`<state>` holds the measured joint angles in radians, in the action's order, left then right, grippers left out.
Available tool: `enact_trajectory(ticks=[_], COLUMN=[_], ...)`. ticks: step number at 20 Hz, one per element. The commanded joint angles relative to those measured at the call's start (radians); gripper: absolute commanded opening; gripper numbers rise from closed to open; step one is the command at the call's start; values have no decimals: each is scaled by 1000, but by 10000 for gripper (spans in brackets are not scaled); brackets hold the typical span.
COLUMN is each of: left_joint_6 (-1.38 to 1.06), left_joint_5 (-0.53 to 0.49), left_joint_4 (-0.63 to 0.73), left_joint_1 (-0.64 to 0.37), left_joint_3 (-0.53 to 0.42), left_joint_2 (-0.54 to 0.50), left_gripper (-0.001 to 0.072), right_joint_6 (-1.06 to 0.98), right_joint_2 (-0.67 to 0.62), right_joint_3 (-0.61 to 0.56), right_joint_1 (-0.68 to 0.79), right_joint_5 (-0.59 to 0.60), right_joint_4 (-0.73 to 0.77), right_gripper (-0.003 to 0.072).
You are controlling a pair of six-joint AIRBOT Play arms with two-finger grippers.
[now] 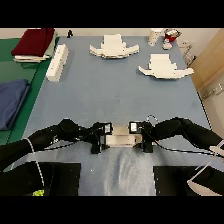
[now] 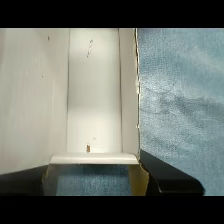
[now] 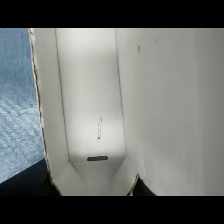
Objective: Fold the box.
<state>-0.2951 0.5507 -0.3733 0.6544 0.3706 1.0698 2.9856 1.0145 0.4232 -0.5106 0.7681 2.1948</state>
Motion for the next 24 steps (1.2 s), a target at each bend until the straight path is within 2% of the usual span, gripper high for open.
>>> enact_trajectory(ticks=[1, 15, 16, 17, 18, 21, 24], left_joint_6=[8, 8, 8, 8, 8, 8, 8], left_joint_5=[-9, -9, -9, -9, -9, -9, -9], left_joint_4=[-1, -1, -1, -1, -1, -1, -1], left_joint_1=[0, 0, 0, 0, 0, 0, 0], left_joint_3=[1, 1, 1, 1, 1, 1, 1], left_joint_2=[1, 1, 1, 1, 1, 1, 1], left_gripper=[514, 514, 514, 514, 514, 514, 514], right_joint_6=[0, -18, -36, -43, -54, -137, -288], right_joint_2=[0, 0, 0, 0, 0, -13, -68], right_joint_3=[0, 0, 2, 2, 2, 2, 2], right_joint_1=[0, 0, 0, 0, 0, 0, 0], right_joint_5=[0, 5, 4, 4, 9, 43, 71], right_joint_4=[0, 11, 9, 8, 8, -14, -116], right_gripper=[442, 446, 479, 616, 670, 670, 670])
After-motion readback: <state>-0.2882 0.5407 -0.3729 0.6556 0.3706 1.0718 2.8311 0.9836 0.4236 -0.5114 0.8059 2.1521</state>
